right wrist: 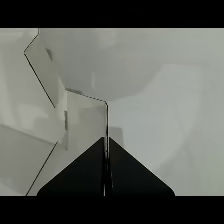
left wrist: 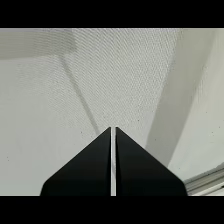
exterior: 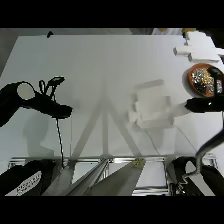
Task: Fold the box and place the chain.
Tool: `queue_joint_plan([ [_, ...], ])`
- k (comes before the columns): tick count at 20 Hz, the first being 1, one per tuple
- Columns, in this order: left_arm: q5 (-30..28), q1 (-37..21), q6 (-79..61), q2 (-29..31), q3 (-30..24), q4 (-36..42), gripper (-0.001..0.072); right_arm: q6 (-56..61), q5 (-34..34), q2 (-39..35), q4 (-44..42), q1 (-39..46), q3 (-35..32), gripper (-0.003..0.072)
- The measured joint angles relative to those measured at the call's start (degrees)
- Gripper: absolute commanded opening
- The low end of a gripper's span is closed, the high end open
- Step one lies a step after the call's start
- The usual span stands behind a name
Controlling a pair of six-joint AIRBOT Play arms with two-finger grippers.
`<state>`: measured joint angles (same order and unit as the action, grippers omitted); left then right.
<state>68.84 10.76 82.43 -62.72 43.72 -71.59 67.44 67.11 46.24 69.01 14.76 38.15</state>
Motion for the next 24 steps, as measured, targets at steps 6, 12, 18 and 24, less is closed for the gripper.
queue_joint_plan([
  [6,-3.6,0.0,-2.8,-0.3,0.0,2.9,0.0374,0.6,-2.2,-8.5,-5.2,-11.5,-9.3,0.0013],
  [12,-3.1,0.6,-30.6,-8.8,0.0,33.0,0.0434,2.6,-3.6,-9.9,-6.4,-15.7,-10.9,0.0013],
  [18,-0.1,6.7,-53.7,-23.7,0.2,57.1,0.0511,3.1,-3.8,-10.1,-6.7,-16.4,-11.1,0.0013],
  [24,-4.2,11.3,-58.8,-30.2,0.5,62.3,0.0509,3.2,-3.7,-10.1,-7.7,-16.4,-11.1,0.0013],
])
